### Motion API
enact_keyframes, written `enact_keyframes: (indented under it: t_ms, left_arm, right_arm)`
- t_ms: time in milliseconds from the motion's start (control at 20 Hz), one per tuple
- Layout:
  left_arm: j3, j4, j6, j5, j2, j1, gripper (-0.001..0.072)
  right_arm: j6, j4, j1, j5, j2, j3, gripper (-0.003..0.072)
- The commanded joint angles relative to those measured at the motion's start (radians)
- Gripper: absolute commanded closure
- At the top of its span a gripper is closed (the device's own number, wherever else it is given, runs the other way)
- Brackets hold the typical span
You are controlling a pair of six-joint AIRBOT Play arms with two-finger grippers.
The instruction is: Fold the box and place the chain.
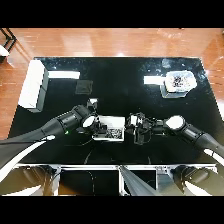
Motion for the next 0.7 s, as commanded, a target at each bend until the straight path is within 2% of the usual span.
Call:
enact_keyframes:
  t_ms: [0,350,550,650]
  left_arm:
    - [0.0,0.0,0.003,0.0,0.0,0.001,0.0683]
    - [0.0,0.0,0.003,0.0,0.0,0.001,0.0683]
    - [0.0,0.0,0.003,0.001,0.0,0.001,0.0683]
    - [0.0,0.0,0.003,0.001,0.0,0.001,0.0683]
  right_arm:
    - [-0.003,0.007,0.008,-0.004,-0.001,0.001,0.0666]
    - [0.047,-0.02,-0.007,-0.005,0.005,0.002,0.0666]
    - [0.245,-0.106,-0.087,0.005,0.087,0.002,0.0666]
    - [0.356,-0.105,-0.118,0.09,0.148,0.016,0.0665]
